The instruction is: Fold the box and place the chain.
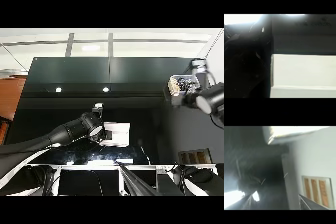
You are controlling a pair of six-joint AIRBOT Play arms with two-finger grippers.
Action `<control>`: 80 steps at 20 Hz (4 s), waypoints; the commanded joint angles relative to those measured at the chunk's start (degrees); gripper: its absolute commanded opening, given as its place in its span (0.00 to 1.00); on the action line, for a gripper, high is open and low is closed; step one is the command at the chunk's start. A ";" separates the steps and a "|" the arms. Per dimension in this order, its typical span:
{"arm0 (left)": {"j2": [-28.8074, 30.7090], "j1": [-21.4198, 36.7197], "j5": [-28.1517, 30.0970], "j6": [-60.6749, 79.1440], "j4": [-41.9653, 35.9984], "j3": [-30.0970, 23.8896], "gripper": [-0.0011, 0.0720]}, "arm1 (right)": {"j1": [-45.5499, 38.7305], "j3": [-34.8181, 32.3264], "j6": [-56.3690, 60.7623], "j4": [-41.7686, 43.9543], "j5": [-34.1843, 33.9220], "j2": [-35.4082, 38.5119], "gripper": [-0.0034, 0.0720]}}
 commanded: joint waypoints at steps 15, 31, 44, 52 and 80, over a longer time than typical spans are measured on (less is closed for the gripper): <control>-0.02 0.02 -0.42 0.07 -0.46 0.02 0.06 | -31.06 26.77 1.70 46.82 -11.28 -38.32 0.85; -0.02 0.02 -0.46 0.07 -0.44 0.02 0.06 | -31.61 26.97 5.55 46.56 -13.86 -43.06 0.77; -0.02 0.02 -0.37 0.07 -0.42 0.02 0.06 | -31.58 26.95 3.26 46.82 -15.82 -43.95 0.61; -0.02 0.02 -0.22 0.07 -0.31 0.02 0.06 | -31.12 26.97 0.17 49.81 -15.61 -44.52 0.60; 0.42 1.09 -0.20 -0.39 0.50 0.07 0.06 | -32.33 26.97 -39.39 54.53 -1.60 1.29 0.07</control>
